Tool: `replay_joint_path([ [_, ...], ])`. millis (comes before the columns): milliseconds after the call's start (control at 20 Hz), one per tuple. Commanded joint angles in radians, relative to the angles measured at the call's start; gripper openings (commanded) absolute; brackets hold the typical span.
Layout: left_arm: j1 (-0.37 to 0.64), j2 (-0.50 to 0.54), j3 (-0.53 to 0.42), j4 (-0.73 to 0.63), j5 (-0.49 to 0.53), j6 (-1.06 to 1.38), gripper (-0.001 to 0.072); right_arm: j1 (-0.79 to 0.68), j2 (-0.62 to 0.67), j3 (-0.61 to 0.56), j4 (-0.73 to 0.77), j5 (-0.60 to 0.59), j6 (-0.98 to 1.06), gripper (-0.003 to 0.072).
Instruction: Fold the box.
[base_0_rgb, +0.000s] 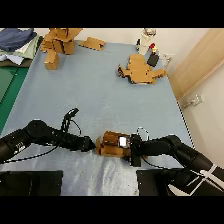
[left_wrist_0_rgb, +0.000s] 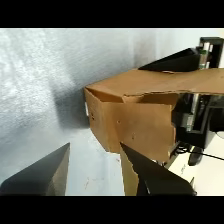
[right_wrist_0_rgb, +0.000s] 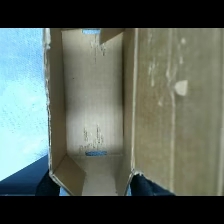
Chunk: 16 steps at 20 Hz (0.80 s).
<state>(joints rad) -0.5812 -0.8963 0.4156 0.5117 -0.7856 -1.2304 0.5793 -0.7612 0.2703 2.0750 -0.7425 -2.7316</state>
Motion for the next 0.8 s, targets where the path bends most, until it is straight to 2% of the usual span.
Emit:
replay_joint_path([
  [0, 0.001, -0.002, 0.001, -0.089, -0.031, 0.069, 0.0493, 0.001, 0.000, 0.000, 0.000, 0.000, 0.000, 0.0496],
  [100, 0.001, -0.002, 0.001, -0.124, -0.031, 0.097, 0.0510, 0.001, 0.000, 0.000, 0.000, 0.000, 0.000, 0.0496],
  [150, 0.001, -0.002, 0.001, -0.123, -0.032, 0.097, 0.0652, 0.001, 0.000, 0.000, 0.000, 0.000, 0.000, 0.0496],
  [350, 0.001, -0.013, 0.001, -0.142, -0.018, 0.097, 0.0661, 0.001, 0.000, 0.000, 0.000, 0.000, 0.000, 0.0496],
  [550, 0.001, -0.014, 0.001, -0.161, 0.060, 0.093, 0.0660, 0.001, 0.000, 0.000, 0.000, 0.000, 0.000, 0.0496],
  [750, 0.001, -0.014, 0.001, -0.167, 0.083, 0.085, 0.0660, 0.001, 0.000, 0.000, 0.000, 0.000, 0.000, 0.0496],
])
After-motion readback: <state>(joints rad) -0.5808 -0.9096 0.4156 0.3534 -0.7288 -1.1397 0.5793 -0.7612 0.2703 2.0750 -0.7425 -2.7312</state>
